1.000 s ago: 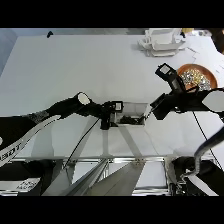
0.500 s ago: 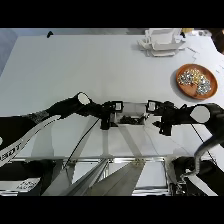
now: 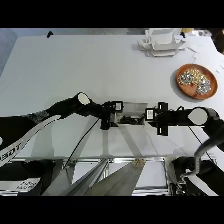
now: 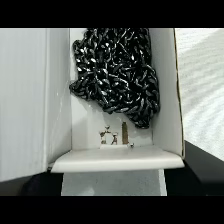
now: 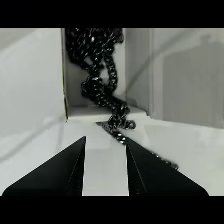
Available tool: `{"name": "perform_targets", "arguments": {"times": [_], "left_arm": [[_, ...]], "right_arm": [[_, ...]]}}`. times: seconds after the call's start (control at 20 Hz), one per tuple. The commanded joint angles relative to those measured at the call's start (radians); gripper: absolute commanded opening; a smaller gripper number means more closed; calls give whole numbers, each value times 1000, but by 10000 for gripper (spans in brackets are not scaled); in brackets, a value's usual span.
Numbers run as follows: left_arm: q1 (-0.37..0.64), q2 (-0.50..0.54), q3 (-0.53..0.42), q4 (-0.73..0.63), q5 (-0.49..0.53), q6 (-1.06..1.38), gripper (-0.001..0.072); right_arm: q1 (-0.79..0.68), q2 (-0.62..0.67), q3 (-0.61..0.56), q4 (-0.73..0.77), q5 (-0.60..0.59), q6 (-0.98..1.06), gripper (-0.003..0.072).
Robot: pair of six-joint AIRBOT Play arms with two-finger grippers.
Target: Fold the box and place the chain.
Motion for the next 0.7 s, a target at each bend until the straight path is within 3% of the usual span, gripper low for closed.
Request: {"name": "perform_targets", "arguments": {"times": [0.0,0.25,0.3,0.35,0.45,0.55,0.65], "left_arm": [[0,0,0,0,0,0,271],[0,0,0,0,0,0,271],[0,0,0,0,0,0,271],[0,0,0,0,0,0,271],[0,0,0,0,0,0,271],[0,0,0,0,0,0,271],[0,0,0,0,0,0,271]], "right_arm": [[0,-18,-2,54,-27,-62,221],[0,-47,-2,60,-50,-61,215],[0,-51,-2,60,-51,-61,196],[0,-52,-2,60,-51,-61,125],[0,-52,-2,59,-51,-61,102],[0,-52,-2,55,-50,-61,20],[0,-51,-2,54,-50,-60,17]]}}
